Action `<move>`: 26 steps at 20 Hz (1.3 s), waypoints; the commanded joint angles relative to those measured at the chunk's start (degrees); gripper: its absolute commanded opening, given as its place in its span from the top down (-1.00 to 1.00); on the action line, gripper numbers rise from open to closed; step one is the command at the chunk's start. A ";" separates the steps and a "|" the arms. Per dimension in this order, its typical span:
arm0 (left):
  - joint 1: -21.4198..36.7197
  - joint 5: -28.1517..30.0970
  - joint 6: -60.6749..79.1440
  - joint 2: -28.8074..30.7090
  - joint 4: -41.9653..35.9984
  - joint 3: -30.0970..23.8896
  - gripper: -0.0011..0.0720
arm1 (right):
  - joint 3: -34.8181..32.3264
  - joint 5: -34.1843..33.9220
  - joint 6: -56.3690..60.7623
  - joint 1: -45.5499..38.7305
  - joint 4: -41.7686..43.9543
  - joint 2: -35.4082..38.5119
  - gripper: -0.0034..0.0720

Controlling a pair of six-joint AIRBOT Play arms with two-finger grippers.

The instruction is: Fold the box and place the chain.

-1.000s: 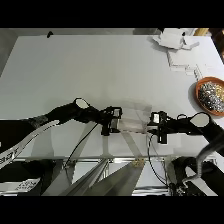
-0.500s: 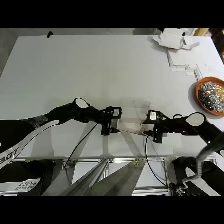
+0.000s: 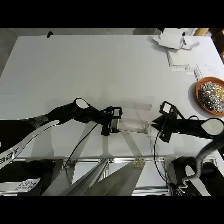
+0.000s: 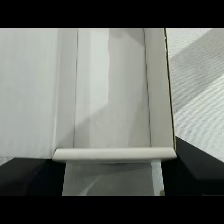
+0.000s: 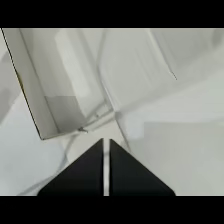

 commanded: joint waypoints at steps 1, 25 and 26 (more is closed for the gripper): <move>0.02 0.07 -0.02 0.02 -0.02 0.00 0.22 | 0.00 5.03 21.51 -6.60 -3.41 7.93 0.88; 0.02 0.09 -0.02 0.02 -0.02 0.00 0.22 | 0.07 1.31 46.31 -13.16 -3.82 -16.00 0.88; 0.02 0.07 -0.02 0.02 -0.02 0.00 0.22 | 0.07 1.01 46.34 -11.87 -3.80 -16.96 0.88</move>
